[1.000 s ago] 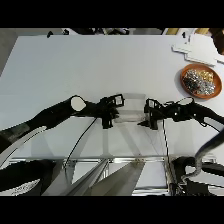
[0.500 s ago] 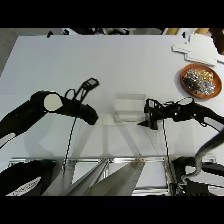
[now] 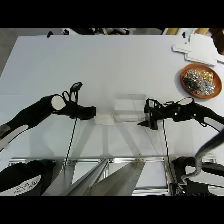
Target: Fold the box and place the chain.
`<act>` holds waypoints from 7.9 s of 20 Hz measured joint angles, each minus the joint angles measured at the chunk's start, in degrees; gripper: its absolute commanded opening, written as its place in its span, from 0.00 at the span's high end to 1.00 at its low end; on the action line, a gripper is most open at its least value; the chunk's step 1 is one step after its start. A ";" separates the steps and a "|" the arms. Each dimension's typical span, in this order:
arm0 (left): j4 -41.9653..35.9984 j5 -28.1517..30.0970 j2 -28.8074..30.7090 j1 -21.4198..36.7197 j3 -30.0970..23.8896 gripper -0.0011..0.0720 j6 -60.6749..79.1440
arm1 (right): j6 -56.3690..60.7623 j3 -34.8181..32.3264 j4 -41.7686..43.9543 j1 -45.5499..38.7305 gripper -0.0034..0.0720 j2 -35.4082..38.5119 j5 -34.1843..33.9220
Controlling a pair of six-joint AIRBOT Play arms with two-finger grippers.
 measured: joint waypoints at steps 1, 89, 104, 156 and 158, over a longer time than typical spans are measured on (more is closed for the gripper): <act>-2.67 0.57 -1.14 -0.70 -0.07 0.98 1.27 | 0.00 0.00 0.00 0.00 0.53 0.00 0.00; 25.00 -32.30 -30.21 -24.17 44.78 0.83 -45.40 | -0.09 -0.02 0.00 0.04 0.53 0.00 0.02; 25.64 -32.44 -28.41 -23.85 44.74 0.98 -44.52 | 0.02 -0.02 0.02 0.04 0.53 0.00 0.04; -31.93 -6.36 -17.11 -3.48 7.87 0.03 121.33 | 0.00 -0.02 0.02 0.04 0.53 0.00 0.02; -32.09 -6.54 -17.11 -3.58 7.89 0.03 120.89 | 0.00 -0.02 0.00 0.02 0.53 0.00 0.02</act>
